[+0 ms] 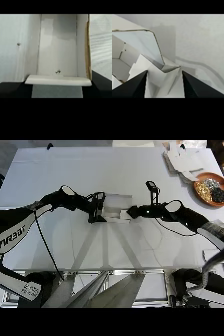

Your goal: Fold the box and place the chain.

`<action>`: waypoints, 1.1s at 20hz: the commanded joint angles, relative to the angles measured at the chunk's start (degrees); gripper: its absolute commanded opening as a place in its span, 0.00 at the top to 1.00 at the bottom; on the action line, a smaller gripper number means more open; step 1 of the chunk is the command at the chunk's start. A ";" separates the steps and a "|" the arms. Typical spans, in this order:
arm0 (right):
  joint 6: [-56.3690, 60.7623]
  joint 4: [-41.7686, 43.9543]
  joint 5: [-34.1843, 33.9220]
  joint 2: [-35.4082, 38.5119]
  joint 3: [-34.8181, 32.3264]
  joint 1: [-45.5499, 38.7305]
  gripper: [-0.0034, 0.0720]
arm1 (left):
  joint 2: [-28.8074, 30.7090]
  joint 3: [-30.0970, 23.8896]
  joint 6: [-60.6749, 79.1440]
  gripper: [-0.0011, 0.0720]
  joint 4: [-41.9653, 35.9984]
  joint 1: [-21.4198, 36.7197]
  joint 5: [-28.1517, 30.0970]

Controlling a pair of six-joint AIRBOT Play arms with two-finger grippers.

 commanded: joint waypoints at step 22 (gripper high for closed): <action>38.82 -41.05 3.28 3.61 4.24 9.27 0.34 | 0.00 -0.02 0.02 0.42 0.02 0.00 0.02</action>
